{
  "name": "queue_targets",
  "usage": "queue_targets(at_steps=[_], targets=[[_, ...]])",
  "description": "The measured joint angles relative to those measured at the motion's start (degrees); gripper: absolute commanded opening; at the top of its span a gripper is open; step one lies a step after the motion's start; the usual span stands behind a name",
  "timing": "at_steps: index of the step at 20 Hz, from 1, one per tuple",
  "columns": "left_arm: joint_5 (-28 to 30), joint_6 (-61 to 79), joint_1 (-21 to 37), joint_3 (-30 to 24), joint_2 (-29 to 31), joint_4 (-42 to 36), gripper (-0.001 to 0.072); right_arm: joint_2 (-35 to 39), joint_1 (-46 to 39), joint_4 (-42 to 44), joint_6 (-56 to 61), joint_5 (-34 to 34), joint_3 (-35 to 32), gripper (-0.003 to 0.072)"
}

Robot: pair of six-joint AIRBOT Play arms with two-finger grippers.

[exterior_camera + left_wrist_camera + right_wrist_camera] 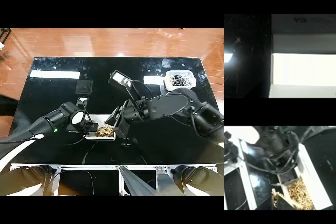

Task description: Fold the box and place the chain.

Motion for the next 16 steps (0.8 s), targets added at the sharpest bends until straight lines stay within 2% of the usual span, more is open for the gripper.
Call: queue_targets(at_steps=[1,4,5,8,9,10,11,12,13,14,15,16], targets=[[0.0,0.0,0.0,-0.02,0.0,0.0,0.0023,-0.42,0.24,-0.07,0.44,0.74,-0.31,0.0521],[0.02,0.0,0.0,-0.02,0.0,-0.02,0.0023,-0.94,0.11,-1.01,2.95,1.81,-0.79,0.0517],[0.04,0.0,0.0,-0.02,0.0,-0.02,0.0022,-0.81,-0.68,-1.6,3.72,1.05,-0.85,0.0463],[0.04,0.0,0.0,-0.02,0.0,-0.02,0.0022,0.76,-6.34,-4.81,7.04,-6.08,-1.07,0.0464],[0.02,0.0,0.0,-0.02,0.0,-0.02,0.0022,1.53,-9.03,-6.12,8.13,-9.25,-1.16,0.0534],[-0.02,0.0,0.0,0.04,0.0,-0.04,0.0023,2.47,-12.17,-7.8,9.46,-12.7,-1.36,0.0718],[-0.11,0.0,0.0,0.17,-0.02,-0.04,0.0028,3.37,-15.28,-9.11,10.51,-15.74,-1.68,0.0713],[-0.31,0.0,0.0,0.44,-0.07,-0.04,0.0113,4.31,-18.43,-10.29,11.5,-18.51,-2.14,0.0713],[-0.42,0.04,0.0,0.83,-0.09,-0.04,0.0286,5.4,-21.92,-11.26,12.37,-21.2,-2.82,0.0713],[-0.74,0.31,-0.02,1.18,-0.28,-0.2,0.0427,6.23,-24.55,-11.76,12.98,-23.19,-3.41,0.0713],[-1.62,0.37,-0.02,1.79,-0.11,-0.24,0.0476,6.95,-26.67,-11.76,13.42,-25.03,-4.02,0.0712],[-0.48,0.52,-0.02,2.56,-0.02,-0.24,0.0487,7.61,-28.48,-11.47,13.64,-26.47,-4.66,0.0713]])
